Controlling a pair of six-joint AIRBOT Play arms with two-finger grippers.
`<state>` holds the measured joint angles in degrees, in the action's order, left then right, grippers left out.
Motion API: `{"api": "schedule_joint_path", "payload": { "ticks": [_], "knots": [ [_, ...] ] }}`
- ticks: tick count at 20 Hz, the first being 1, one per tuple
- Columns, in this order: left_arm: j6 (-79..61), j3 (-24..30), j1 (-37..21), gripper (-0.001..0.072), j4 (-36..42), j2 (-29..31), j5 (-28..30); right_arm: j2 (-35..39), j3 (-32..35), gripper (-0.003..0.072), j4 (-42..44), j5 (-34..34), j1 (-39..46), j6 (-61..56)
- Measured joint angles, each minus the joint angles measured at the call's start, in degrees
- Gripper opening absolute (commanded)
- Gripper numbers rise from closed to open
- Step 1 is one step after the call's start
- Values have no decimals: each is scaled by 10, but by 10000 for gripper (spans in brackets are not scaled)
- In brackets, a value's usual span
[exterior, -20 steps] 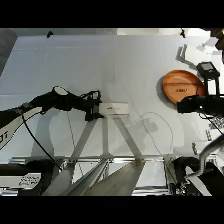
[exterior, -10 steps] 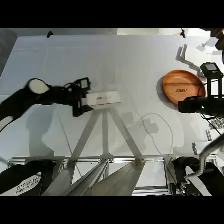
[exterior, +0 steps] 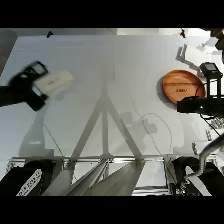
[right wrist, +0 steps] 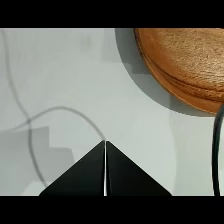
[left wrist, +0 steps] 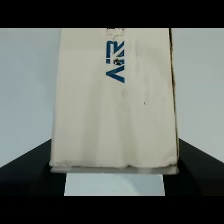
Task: Fold the box and place the chain.
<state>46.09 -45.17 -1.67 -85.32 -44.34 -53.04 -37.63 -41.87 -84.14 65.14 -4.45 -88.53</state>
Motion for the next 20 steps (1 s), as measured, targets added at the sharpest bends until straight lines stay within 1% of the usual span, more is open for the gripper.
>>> {"api": "schedule_joint_path", "payload": {
  "ticks": [2, 4, 6, 9, 11, 15, 16, 17, 20],
  "knots": [
    [38, 1, -56, 2, 30, 11, 50, 0, 0, 16, 3, 1, 0, 0],
    [59, 12, -107, 5, 93, 11, 104, 0, 0, 16, 4, 0, 0, 0],
    [58, 32, -145, 5, 158, -3, 146, 0, 0, 16, 5, 0, 0, 0],
    [27, 68, -171, 6, 217, -50, 166, 0, 0, 16, 5, 0, 0, 0],
    [10, 86, -179, 9, 242, -98, 174, 0, 0, 16, 5, 0, 0, 0],
    [-4, 101, -184, 18, 267, -196, 186, 0, 0, 16, 5, -1, 0, 0],
    [-6, 102, -184, 58, 269, -215, 186, 0, 0, 16, 5, -1, 0, 0],
    [-9, 103, -185, 166, 270, -231, 188, 0, 0, 16, 5, -1, 0, 0],
    [-10, 105, -186, 630, 257, -259, 191, 0, 0, 16, 5, -1, 0, 0]
  ]
}}
